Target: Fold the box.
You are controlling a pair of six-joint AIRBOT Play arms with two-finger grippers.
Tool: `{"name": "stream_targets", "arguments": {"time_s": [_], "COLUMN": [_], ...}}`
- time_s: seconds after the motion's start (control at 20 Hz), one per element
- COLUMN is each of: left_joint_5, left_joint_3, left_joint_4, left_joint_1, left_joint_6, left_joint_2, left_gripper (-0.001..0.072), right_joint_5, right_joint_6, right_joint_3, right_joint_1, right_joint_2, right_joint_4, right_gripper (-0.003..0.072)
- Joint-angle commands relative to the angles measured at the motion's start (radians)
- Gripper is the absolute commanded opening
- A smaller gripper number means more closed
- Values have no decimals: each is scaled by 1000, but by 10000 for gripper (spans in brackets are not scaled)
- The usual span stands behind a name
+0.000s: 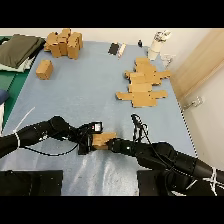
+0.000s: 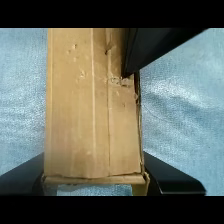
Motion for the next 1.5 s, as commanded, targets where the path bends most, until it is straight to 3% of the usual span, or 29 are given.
{"name": "stream_targets", "arguments": {"time_s": [0.0,0.35,0.45,0.55,0.75,0.8,1.1,1.45], "left_joint_5": [0,0,0,0,0,0,0,0], "left_joint_3": [0,0,0,0,0,0,0,0], "left_joint_4": [0,0,0,0,0,0,-1,-5], "left_joint_1": [0,0,0,0,0,0,0,0], "left_joint_6": [0,0,0,0,0,0,0,0], "left_joint_2": [0,0,0,0,0,0,0,0], "left_gripper": [525,525,525,525,525,525,525,525], "right_joint_5": [-12,-16,-67,-232,-799,-844,-753,-735], "right_joint_6": [-1,-2,-2,0,83,82,130,189], "right_joint_3": [-1,3,40,108,245,256,260,260], "right_joint_1": [5,5,5,2,-101,-132,-183,-183], "right_joint_2": [-5,-27,23,106,158,158,146,108], "right_joint_4": [1,-31,-71,-219,-539,-555,-516,-508], "right_gripper": [0,0,0,-1,1,1,1,1]}}
